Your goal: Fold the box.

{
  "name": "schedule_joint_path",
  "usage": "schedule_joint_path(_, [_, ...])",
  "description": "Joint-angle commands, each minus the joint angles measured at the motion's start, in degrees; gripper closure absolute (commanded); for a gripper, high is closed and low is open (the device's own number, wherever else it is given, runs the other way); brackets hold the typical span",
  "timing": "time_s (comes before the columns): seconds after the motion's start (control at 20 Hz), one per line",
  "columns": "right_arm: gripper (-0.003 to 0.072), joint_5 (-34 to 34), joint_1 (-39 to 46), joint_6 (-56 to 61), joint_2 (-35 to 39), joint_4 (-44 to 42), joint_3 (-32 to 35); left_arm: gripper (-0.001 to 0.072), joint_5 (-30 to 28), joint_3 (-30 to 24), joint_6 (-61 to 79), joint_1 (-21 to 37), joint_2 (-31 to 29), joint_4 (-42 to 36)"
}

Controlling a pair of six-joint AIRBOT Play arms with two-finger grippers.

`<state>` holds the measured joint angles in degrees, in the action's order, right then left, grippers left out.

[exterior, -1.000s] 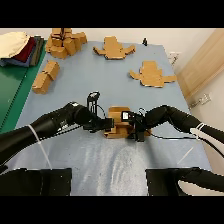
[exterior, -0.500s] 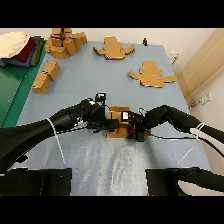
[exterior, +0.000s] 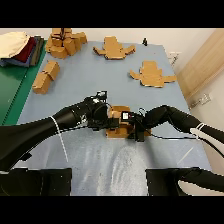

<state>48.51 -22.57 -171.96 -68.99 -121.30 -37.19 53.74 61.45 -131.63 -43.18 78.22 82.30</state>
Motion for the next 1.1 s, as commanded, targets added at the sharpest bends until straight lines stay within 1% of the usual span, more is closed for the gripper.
schedule_joint_path(0.0, [0.0168, 0.0, 0.0, 0.0, 0.0, -0.1, 0.0, 0.0228, 2.6, 2.1, -0.4, -0.1, 0.1, 0.6])
schedule_joint_path(0.15, [0.0169, 0.0, 0.0, 0.0, 0.0, -0.1, 0.0, 0.0229, 2.3, 2.2, -0.4, -0.1, 0.6, -0.3])
schedule_joint_path(0.3, [0.0168, 0.0, 0.0, 0.0, 0.0, -0.1, 0.0, 0.0228, 3.1, 2.7, -0.2, -0.1, 3.1, -1.4])
schedule_joint_path(0.5, [0.0169, 0.0, 0.0, 0.0, 0.0, 0.0, 0.0, 0.0229, 8.7, 7.6, 0.6, -1.4, 8.5, -0.1])
schedule_joint_path(0.75, [0.0168, 0.0, 0.0, 0.0, 0.0, 0.0, 0.0, 0.0228, 12.9, 13.2, 1.8, -2.5, 14.5, 0.1])
schedule_joint_path(1.05, [0.0168, 0.0, 0.0, 0.0, 0.0, 0.0, 0.0, 0.0227, 12.3, 13.6, 2.0, -2.4, 15.4, 0.3])
